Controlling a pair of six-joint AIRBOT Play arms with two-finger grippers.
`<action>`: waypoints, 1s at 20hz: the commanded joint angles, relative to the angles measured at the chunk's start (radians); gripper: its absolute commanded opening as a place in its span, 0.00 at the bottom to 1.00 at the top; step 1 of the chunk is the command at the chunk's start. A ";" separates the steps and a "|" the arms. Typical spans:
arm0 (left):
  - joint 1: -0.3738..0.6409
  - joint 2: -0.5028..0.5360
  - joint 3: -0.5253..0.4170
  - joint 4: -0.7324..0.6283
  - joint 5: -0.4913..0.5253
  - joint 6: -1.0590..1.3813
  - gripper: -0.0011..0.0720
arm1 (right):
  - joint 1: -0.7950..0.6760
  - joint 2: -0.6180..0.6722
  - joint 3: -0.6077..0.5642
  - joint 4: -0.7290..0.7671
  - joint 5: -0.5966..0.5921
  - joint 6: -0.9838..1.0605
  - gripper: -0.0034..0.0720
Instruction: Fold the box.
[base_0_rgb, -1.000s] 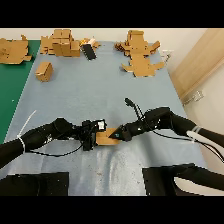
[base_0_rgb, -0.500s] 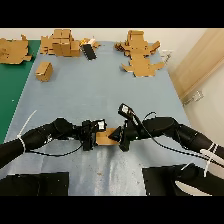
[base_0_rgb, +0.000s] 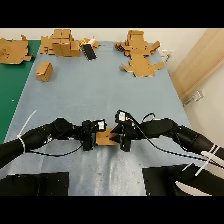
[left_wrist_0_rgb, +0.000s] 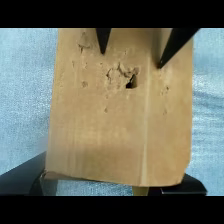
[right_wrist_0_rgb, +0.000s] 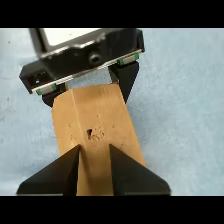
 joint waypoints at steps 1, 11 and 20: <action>0.000 0.000 0.001 0.000 0.000 0.000 0.83 | 0.004 0.001 0.001 -0.036 0.006 -0.132 0.65; 0.000 0.000 0.001 0.000 0.000 0.000 0.83 | 0.116 0.001 0.000 -0.265 0.193 -0.132 0.70; 0.000 0.000 0.001 0.000 0.000 0.000 0.83 | 0.140 0.027 0.001 -0.279 0.193 -0.132 0.54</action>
